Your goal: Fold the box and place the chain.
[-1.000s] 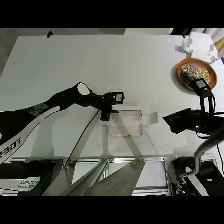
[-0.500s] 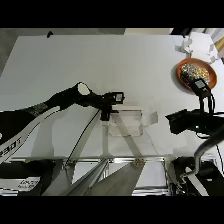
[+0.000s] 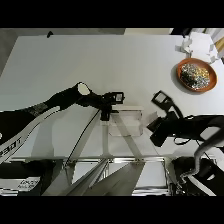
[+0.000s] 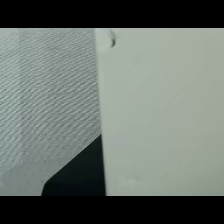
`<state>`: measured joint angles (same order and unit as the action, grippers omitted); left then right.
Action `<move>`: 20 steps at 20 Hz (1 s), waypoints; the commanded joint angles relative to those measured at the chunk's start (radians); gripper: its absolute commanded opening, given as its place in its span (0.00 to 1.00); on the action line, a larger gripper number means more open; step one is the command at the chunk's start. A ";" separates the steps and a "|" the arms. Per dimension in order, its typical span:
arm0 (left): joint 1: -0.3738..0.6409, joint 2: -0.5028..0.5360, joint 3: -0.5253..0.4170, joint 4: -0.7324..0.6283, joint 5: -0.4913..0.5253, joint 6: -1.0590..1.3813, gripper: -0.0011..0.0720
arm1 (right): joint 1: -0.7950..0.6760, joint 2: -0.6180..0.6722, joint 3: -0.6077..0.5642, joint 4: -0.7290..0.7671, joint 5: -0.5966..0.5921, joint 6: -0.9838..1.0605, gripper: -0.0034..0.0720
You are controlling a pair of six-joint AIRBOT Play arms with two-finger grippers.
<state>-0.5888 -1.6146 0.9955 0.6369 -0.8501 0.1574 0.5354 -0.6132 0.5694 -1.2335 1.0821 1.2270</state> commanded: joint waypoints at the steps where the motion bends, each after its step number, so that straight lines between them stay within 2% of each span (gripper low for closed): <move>1: -0.001 -0.001 0.000 -0.001 -0.004 0.000 0.03 | 0.171 -0.049 -0.003 -0.113 -0.028 -0.009 0.05; 4: -0.001 -0.001 0.000 0.000 -0.007 0.000 0.03 | 0.223 -0.047 -0.020 -0.245 -0.049 -0.033 0.05; 5: -0.001 -0.001 0.000 0.000 -0.007 0.000 0.03 | 0.248 -0.045 -0.035 -0.304 -0.072 -0.037 0.09; 6: -0.001 -0.001 0.000 0.000 -0.007 0.000 0.03 | 0.278 -0.044 -0.059 -0.358 -0.116 -0.076 0.41; 7: -0.001 -0.001 0.000 0.000 -0.007 0.000 0.03 | 0.306 -0.043 -0.090 -0.399 -0.173 -0.122 0.80; 8: -0.001 -0.001 0.000 0.000 -0.007 0.000 0.03 | 0.336 -0.043 -0.126 -0.441 -0.238 -0.168 0.97; 13: -0.001 -0.001 0.000 0.000 -0.007 0.000 0.03 | 0.386 -0.050 -0.277 -0.507 -0.492 -0.242 0.97; 20: -0.001 -0.001 0.000 0.000 -0.007 0.000 0.03 | 0.386 -0.121 -0.344 -0.508 -0.611 -0.242 0.97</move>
